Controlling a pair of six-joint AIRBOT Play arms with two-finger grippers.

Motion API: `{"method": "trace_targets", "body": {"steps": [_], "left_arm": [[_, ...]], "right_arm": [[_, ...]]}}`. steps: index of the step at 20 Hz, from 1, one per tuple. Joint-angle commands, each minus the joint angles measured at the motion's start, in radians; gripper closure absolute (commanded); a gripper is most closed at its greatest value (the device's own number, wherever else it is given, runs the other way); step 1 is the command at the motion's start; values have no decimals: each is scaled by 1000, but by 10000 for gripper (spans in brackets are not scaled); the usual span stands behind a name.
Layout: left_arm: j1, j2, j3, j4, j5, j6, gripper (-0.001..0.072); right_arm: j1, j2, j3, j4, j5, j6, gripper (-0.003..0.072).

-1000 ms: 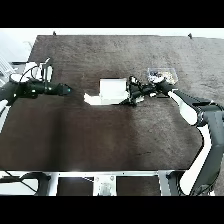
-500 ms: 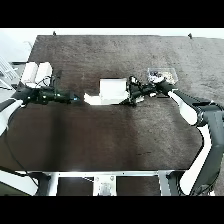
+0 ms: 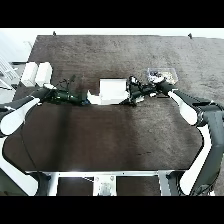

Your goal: Fold the box and place the chain.

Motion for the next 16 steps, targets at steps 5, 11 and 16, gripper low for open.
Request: {"method": "trace_targets", "body": {"steps": [5,11,16], "left_arm": [[-16,-6,106,-31,-109,5,343],[-19,24,127,-32,-127,-10,345],[-63,22,124,-39,-61,-17,343]], "right_arm": [[1,1,0,0,0,0,96],[1,1,0,0,0,0,96],[1,1,0,0,0,0,96]]}}
